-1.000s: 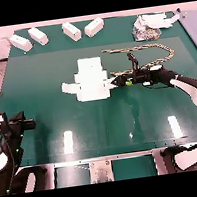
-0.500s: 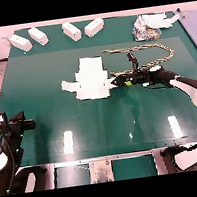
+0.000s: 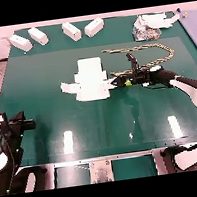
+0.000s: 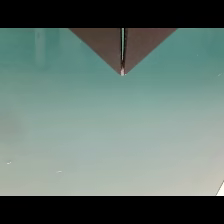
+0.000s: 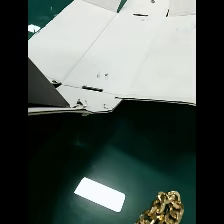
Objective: Fold the box and place the chain.
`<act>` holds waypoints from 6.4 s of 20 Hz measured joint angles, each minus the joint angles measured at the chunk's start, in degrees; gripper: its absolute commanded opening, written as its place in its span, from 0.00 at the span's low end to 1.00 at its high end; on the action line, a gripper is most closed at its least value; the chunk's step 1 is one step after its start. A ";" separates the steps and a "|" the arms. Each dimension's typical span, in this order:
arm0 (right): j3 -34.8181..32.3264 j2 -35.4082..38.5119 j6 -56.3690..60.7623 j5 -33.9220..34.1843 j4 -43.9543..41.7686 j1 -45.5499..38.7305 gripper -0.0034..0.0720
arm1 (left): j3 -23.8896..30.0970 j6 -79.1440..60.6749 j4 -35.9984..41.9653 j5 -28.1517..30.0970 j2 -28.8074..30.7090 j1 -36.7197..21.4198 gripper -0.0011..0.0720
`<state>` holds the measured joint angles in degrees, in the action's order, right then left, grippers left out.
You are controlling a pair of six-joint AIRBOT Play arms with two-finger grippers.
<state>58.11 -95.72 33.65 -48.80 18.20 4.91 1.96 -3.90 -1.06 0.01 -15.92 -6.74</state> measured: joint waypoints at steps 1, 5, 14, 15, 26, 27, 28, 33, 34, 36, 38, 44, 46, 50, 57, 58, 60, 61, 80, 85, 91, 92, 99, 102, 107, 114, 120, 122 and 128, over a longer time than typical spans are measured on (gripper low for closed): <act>0.00 0.00 -0.13 -0.04 0.00 0.00 0.05 | 0.00 0.00 0.00 0.00 0.00 0.00 0.04; 0.00 0.00 -0.42 -0.24 0.02 0.00 0.05 | 0.00 0.00 0.00 -0.02 0.00 0.00 0.04; 0.00 0.00 -0.85 -0.66 0.02 0.00 0.05 | 0.00 0.85 -0.04 -4.94 0.00 0.00 0.04; 0.00 0.00 -0.87 -0.70 0.02 0.00 0.05 | 0.00 0.90 -0.09 -5.68 0.00 0.00 0.35; 0.37 0.00 -1.36 -0.42 0.09 0.00 0.05 | -9.57 0.92 1.55 -17.18 -3.87 0.04 0.87; 0.59 0.00 -1.38 -0.35 0.09 0.00 0.05 | -11.85 0.92 1.57 -18.40 -6.38 0.04 0.87; 0.76 0.00 -1.40 -0.28 0.07 0.00 0.05 | -14.60 0.92 1.60 -20.31 -10.03 0.04 0.87; 1.20 0.00 -1.40 -0.22 0.04 0.00 0.05 | -29.38 1.51 1.64 -33.46 -34.88 0.07 0.88; 1.27 0.00 -1.40 -0.22 0.04 0.00 0.05 | -31.65 2.12 1.66 -35.98 -39.10 0.04 0.87; 1.29 0.00 -1.40 -0.24 0.07 0.00 0.05 | -34.88 3.80 1.73 -40.96 -45.79 0.20 0.87; 1.29 0.00 -1.36 -0.24 0.13 0.00 0.05 | -38.07 5.35 1.64 -43.69 -50.36 0.35 0.87; 1.29 0.00 -1.25 -0.42 0.37 0.15 0.05 | -55.63 16.79 -12.20 -49.92 -64.85 0.35 0.88; 1.29 0.00 -1.20 -0.52 0.39 0.37 0.05 | -62.51 19.71 -15.41 -53.81 -70.62 0.44 0.87; 1.29 0.00 -1.11 -0.68 0.44 0.61 0.05 | -73.88 24.15 -18.32 -60.28 -80.74 0.96 0.87; 1.29 0.00 -1.01 -0.74 0.44 0.66 0.05 | -87.91 29.94 -23.28 -68.24 -92.98 5.31 0.87; 1.29 0.00 -0.92 -0.74 0.44 0.66 0.05 | -89.18 30.23 -23.78 -68.57 -94.01 5.66 0.87; 1.29 0.00 -0.85 -0.74 0.44 0.66 0.05 | -91.84 30.80 -24.02 -69.11 -95.89 6.23 0.87; 1.29 0.00 -0.83 -0.76 0.44 0.66 0.05 | -93.22 31.15 -24.06 -69.33 -96.89 6.60 0.87; 1.29 0.00 -0.70 -0.76 0.42 0.66 0.05 | -103.95 31.93 -21.33 -72.89 -107.80 11.32 0.73; 1.29 0.00 -0.70 -0.79 0.42 0.66 0.05 | -103.97 30.29 -19.82 -73.02 -108.52 11.30 0.72; 1.29 0.00 -0.70 -0.76 0.42 0.66 0.05 | -104.67 29.24 -18.23 -72.76 -108.61 11.32 0.72; 1.29 0.00 -0.70 -0.76 0.42 0.66 0.05 | -105.11 29.24 -18.27 -72.72 -108.67 11.32 0.72; 1.29 0.00 -0.70 -0.76 0.42 0.66 0.05 | -108.04 31.17 -21.20 -73.83 -110.05 11.32 0.65; 1.29 0.00 -0.72 -0.76 0.42 0.66 0.05 | -108.39 31.65 -21.94 -74.18 -110.25 11.32 0.52; 1.29 0.00 -0.72 -0.76 0.44 0.66 0.05 | -108.54 30.23 -22.32 -74.55 -110.36 11.32 0.26; 1.29 0.00 -0.98 -0.76 0.61 0.66 0.05 | -108.59 19.34 -22.03 -79.08 -110.33 11.21 0.04; 1.29 0.00 -1.20 -0.72 0.70 0.61 0.05 | -108.26 5.42 -20.94 -85.64 -110.36 11.23 0.03; 1.29 0.00 -1.20 -0.68 0.66 0.61 0.05 | -108.21 1.88 -20.35 -86.90 -110.38 11.23 0.03; 1.07 0.00 -0.81 -0.63 0.42 0.61 0.05 | -107.89 -4.20 -19.10 -87.80 -110.38 11.28 0.03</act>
<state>59.18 -95.72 32.84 -49.43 18.61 5.52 -105.93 -8.10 -20.16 -87.79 -126.30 4.54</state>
